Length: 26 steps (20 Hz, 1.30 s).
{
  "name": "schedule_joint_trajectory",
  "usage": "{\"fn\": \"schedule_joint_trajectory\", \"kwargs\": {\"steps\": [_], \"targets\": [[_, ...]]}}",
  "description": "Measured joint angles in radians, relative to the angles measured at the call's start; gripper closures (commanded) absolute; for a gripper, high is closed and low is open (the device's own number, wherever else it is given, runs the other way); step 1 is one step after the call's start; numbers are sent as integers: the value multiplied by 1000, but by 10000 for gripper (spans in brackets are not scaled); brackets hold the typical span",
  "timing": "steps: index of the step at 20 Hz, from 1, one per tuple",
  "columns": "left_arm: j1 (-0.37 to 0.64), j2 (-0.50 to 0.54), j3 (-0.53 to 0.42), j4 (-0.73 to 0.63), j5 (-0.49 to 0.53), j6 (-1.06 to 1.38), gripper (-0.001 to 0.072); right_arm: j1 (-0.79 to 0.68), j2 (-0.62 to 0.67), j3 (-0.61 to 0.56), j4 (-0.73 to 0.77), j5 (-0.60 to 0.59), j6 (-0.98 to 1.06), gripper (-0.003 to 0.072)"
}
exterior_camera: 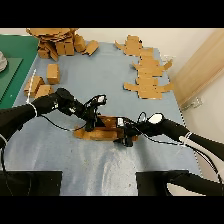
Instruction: Fold the box.
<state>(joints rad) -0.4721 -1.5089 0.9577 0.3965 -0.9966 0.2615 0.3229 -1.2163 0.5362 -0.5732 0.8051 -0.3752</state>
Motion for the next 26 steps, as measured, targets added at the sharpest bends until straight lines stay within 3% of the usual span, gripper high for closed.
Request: {"fn": "schedule_joint_trajectory", "kwargs": {"steps": [4,6,26], "targets": [[0,0,0,0,0,0,694,0,0,0,-19,-1,0,123],[0,0,0,0,1,0,694,0,0,0,-24,-3,1,209],[0,0,0,0,1,0,694,0,-3,0,-41,-26,1,209]]}}
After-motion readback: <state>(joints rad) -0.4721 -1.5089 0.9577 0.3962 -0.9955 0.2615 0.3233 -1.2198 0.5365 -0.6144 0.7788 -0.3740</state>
